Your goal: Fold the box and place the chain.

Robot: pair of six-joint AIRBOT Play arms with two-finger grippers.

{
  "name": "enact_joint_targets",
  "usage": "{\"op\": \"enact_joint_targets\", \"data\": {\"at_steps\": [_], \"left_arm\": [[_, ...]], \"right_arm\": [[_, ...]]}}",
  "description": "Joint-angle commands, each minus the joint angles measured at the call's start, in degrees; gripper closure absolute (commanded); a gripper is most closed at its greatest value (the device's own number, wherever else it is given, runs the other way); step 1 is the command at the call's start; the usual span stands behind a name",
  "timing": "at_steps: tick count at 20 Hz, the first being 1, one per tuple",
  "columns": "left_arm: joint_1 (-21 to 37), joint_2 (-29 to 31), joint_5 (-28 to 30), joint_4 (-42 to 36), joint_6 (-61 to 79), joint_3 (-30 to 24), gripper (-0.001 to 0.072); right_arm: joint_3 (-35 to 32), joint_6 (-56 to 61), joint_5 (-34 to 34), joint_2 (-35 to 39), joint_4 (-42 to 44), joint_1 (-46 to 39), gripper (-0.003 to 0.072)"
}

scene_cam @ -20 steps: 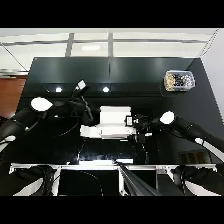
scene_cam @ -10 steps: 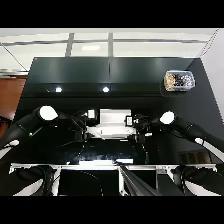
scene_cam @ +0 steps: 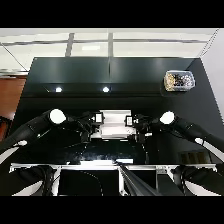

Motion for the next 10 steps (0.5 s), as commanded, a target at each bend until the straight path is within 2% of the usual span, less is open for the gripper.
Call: {"op": "enact_joint_targets", "data": {"at_steps": [1,6,10], "left_arm": [[-2.4,-0.2,1.2,-0.6,0.0,0.0,0.0567],[-5.3,-2.0,7.7,-7.1,0.1,0.0,0.0565],[-5.6,-3.4,6.9,-8.0,0.0,0.0,0.0566]], "right_arm": [[0.0,0.0,0.0,0.0,0.0,0.0,0.0206],[0.0,0.0,0.0,0.0,0.0,0.0,0.0207],[0.0,0.0,0.0,0.0,0.0,0.0,0.0207]]}}
